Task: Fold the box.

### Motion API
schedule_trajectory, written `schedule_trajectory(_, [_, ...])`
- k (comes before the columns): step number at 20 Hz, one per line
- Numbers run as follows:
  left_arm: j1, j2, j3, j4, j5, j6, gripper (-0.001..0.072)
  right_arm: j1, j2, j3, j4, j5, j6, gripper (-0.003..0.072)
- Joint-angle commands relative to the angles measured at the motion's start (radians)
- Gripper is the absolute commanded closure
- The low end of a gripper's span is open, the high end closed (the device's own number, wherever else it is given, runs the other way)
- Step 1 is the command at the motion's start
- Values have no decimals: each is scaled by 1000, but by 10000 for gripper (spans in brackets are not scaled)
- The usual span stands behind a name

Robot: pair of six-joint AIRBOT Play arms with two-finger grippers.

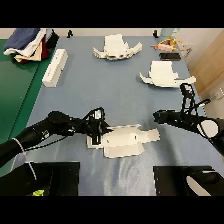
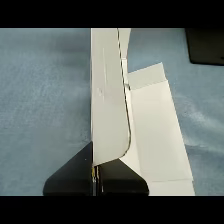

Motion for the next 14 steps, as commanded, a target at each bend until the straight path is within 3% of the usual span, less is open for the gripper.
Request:
schedule_trajectory(1, [4, -21, 1, 15, -46, -6, 696, 1, 1, 1, 0, 0, 0, 463])
schedule_trajectory(10, [8, -43, 23, 43, -116, -8, 696, 1, 1, 1, 1, 1, 0, 463])
schedule_trajectory(14, [74, -43, 57, 43, -180, -19, 695, 1, 1, 1, 1, 1, 0, 463])
